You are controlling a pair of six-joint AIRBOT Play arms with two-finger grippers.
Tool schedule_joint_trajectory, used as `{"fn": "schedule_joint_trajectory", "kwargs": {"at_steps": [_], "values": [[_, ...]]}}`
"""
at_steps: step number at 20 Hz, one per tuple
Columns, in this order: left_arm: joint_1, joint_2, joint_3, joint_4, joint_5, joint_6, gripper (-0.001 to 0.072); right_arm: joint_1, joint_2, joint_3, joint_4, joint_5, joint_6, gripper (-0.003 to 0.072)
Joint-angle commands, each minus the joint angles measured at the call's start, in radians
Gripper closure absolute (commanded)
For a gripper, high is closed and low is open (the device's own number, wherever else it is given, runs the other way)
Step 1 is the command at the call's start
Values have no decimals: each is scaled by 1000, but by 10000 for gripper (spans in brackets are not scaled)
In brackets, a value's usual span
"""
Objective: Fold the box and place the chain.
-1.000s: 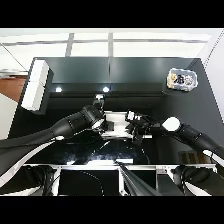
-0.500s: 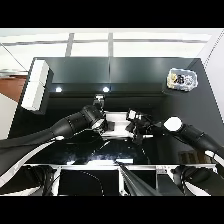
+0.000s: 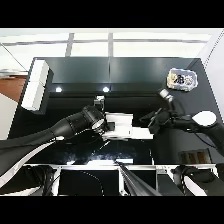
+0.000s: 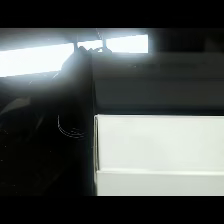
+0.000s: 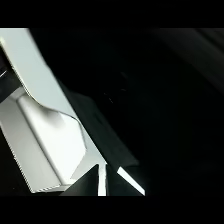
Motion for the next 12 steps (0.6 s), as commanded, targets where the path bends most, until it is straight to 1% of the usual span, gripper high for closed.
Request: {"fn": "schedule_joint_trajectory", "kwargs": {"at_steps": [1, 5, 6, 10, 12], "values": [[0, 0, 1, 2, -1, -2, 680, -188, 26, 0, -69, 143, 430, 630], [1, 0, 1, 2, 1, -10, 680, -317, 15, -3, -380, 133, 823, 630], [1, 0, 1, 2, 0, -10, 681, -336, 1, -11, -420, 135, 894, 630], [0, 0, 1, 1, 0, -9, 681, -345, -98, -67, -381, 187, 911, 630], [0, 0, 1, 2, 1, -9, 681, -344, -162, -75, -372, 206, 911, 631]]}}
